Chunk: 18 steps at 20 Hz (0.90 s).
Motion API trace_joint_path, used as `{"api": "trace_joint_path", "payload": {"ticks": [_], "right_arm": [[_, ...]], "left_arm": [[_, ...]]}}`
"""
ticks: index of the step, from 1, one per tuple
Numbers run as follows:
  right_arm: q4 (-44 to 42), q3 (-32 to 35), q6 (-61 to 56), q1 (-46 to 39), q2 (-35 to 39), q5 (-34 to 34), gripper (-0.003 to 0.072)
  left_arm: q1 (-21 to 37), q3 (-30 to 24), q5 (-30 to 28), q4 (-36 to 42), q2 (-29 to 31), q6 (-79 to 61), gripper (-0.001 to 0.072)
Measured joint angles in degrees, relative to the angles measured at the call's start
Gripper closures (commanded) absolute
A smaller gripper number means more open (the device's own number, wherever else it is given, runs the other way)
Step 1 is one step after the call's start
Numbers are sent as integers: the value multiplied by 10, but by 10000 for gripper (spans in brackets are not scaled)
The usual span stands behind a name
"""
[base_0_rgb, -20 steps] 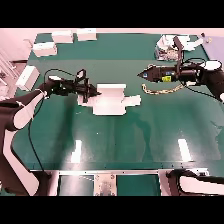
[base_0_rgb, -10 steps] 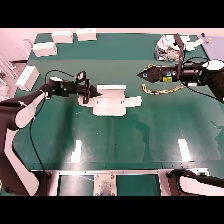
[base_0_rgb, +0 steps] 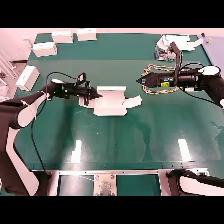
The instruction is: Fold the box and place the chain.
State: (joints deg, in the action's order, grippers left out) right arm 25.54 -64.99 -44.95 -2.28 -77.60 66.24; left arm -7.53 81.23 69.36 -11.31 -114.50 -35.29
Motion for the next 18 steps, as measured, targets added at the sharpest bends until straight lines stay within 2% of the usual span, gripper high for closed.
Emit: {"api": "trace_joint_path", "payload": {"ticks": [11, 18], "right_arm": [[3, 9, 15, 0, 1, -12, 329], [4, 40, 38, 1, 4, -27, 329]], "left_arm": [[0, -2, -13, -2, -1, -2, 693], [0, -6, -19, 1, -1, -2, 691]]}}
